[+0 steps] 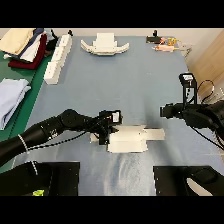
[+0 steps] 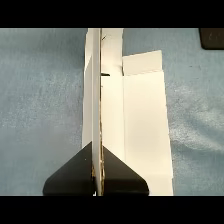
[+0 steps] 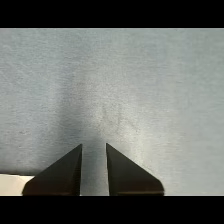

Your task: Fold the box.

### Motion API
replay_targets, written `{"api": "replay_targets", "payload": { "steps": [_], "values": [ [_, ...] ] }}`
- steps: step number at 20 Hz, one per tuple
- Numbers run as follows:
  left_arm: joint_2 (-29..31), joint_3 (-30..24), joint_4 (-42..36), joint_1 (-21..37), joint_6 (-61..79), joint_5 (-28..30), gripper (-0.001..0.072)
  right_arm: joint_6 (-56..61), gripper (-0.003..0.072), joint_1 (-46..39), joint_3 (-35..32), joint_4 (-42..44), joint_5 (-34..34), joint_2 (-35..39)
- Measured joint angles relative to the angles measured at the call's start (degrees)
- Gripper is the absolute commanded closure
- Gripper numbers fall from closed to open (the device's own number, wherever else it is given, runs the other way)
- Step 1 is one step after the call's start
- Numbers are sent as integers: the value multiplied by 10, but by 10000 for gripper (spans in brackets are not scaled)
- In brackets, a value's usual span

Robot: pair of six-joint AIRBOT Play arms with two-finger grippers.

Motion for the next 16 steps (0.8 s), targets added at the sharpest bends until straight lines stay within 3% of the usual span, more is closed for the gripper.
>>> {"api": "replay_targets", "payload": {
  "steps": [9,16],
  "values": [
    [5,-9,15,5,-12,1,697,6,445,0,0,29,1,0],
    [-2,42,39,67,-50,-81,697,6,445,0,0,38,1,0]
  ]
}}
